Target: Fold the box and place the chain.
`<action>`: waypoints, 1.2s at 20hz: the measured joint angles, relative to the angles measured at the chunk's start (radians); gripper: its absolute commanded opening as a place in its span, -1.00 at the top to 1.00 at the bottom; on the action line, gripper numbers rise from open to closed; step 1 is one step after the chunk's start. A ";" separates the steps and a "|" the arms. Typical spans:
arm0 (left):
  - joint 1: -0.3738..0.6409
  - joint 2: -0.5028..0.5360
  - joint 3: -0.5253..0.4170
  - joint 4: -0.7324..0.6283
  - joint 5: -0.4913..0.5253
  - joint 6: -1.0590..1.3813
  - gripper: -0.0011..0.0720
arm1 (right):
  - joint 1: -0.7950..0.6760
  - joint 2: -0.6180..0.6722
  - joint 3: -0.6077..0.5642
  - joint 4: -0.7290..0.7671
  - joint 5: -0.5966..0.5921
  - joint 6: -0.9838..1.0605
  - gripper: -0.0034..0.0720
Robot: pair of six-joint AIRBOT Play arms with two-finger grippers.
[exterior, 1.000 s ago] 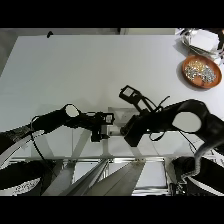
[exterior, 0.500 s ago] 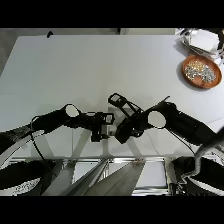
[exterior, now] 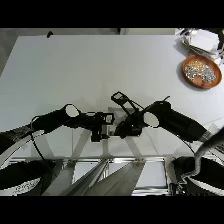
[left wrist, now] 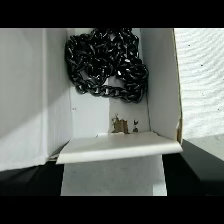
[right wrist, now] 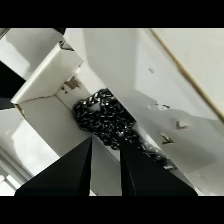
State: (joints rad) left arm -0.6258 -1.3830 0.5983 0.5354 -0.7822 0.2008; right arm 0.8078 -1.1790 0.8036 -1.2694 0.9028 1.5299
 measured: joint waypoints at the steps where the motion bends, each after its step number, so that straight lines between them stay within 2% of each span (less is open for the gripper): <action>1: 0.000 0.000 0.000 0.000 0.000 0.000 0.27 | -0.001 0.013 0.000 -0.003 0.003 0.004 0.39; 2: 0.000 0.000 0.000 0.000 0.000 0.000 0.27 | -0.007 0.032 0.000 -0.005 0.019 0.008 0.38; 4: 0.000 0.000 0.000 0.000 0.000 0.000 0.27 | -0.031 0.082 0.000 -0.027 0.054 0.014 -0.05; 9: 0.000 0.000 0.000 0.000 0.000 0.000 0.27 | -0.186 0.240 0.000 -0.147 0.171 0.068 -0.07; 11: 0.000 0.000 0.000 0.000 0.000 0.000 0.27 | -0.263 0.266 0.000 -0.198 0.217 0.075 -0.28; 12: 0.000 0.000 0.000 0.000 0.000 0.000 0.27 | -0.302 0.265 0.000 -0.221 0.233 0.079 -0.32; 17: 0.000 0.000 0.000 0.000 0.000 0.000 0.27 | -0.420 0.145 0.000 -0.267 0.252 0.087 -0.32; 24: 0.000 0.000 0.000 0.000 0.000 0.000 0.27 | -0.449 -0.066 0.000 -0.264 0.179 0.124 -0.32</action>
State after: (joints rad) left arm -0.6258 -1.3830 0.5983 0.5354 -0.7822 0.2005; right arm 0.3584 -1.2446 0.8032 -1.5333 1.0821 1.6543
